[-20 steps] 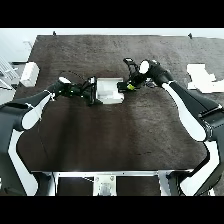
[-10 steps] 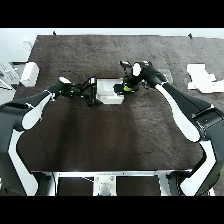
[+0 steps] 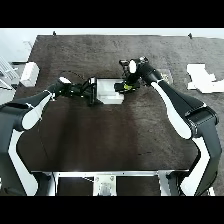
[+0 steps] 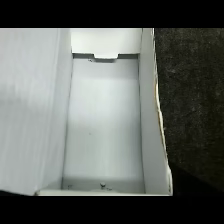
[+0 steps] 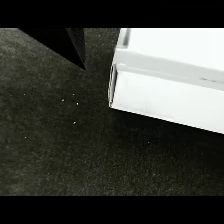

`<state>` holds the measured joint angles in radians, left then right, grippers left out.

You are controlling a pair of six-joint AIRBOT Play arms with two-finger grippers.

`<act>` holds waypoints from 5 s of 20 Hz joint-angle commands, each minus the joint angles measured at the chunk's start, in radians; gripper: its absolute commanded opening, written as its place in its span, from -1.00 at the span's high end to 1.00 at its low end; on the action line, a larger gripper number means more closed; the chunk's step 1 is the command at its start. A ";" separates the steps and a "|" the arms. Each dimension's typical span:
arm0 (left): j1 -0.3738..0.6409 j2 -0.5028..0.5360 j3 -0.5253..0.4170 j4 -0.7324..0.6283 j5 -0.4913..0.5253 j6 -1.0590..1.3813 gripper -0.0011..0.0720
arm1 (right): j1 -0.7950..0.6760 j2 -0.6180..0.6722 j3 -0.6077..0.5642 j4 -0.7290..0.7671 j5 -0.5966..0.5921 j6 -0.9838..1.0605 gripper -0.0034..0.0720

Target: Fold the box and place the chain.

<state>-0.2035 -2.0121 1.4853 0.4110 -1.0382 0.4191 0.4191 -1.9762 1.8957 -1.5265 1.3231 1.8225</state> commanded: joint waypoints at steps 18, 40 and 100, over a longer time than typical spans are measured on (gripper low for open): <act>0.001 0.000 0.000 0.001 0.000 0.000 -0.11 | 0.035 -0.099 0.101 -0.037 0.095 0.115 -0.02; 0.001 0.000 0.000 0.001 0.002 0.000 -0.11 | 0.030 0.051 0.124 -0.050 0.188 -0.015 -0.27; 0.001 0.000 0.000 0.001 0.007 0.000 -0.11 | -0.283 0.583 0.099 0.020 -0.110 -0.350 0.89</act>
<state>-0.2028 -2.0125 1.4849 0.4118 -1.0306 0.4187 0.0925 -1.5105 1.9945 -1.4582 1.2587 1.4723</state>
